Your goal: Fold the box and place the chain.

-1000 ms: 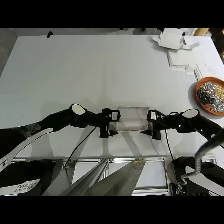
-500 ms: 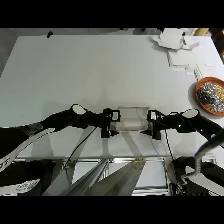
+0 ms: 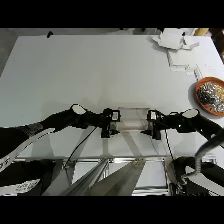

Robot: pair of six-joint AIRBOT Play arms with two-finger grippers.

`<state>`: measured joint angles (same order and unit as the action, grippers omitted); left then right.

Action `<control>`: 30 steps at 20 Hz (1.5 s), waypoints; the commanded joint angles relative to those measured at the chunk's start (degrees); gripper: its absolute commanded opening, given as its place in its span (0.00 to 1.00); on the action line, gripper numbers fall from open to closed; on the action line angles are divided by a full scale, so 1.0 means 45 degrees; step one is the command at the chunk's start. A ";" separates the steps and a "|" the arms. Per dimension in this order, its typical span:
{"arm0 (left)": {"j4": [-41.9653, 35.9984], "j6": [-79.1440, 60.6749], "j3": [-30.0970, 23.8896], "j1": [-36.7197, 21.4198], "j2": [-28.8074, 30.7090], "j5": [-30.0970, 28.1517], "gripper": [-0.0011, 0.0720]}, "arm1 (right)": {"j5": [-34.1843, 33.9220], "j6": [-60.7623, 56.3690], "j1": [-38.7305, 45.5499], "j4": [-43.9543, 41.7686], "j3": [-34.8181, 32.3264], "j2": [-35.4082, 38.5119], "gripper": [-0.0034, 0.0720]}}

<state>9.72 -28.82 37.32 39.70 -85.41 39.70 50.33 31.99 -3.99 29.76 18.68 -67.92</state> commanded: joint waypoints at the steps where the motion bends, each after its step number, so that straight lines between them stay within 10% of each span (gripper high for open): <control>1: 0.0039 -0.0015 0.0010 0.0010 -0.0005 -0.0005 0.30 | 0.0005 0.0000 0.0000 -0.0005 0.0000 0.0010 0.62; 19: 0.0034 -0.0015 0.0010 0.0005 -0.0005 -0.0010 0.30 | 0.0325 -0.0257 0.0005 0.0262 0.0000 0.0015 0.61; 23: 0.0039 -0.0015 0.0010 0.0005 -0.0005 -0.0005 0.30 | 0.0291 -0.1554 0.0005 0.0636 0.0000 0.0495 0.96; 30: 0.0034 -0.0015 0.0010 0.0005 -0.0005 -0.0005 0.30 | 0.0636 -0.6586 0.0005 0.5668 0.0000 0.4124 0.95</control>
<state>9.82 -28.91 37.34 39.70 -85.41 39.57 52.18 13.47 -3.99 43.81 18.61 -55.88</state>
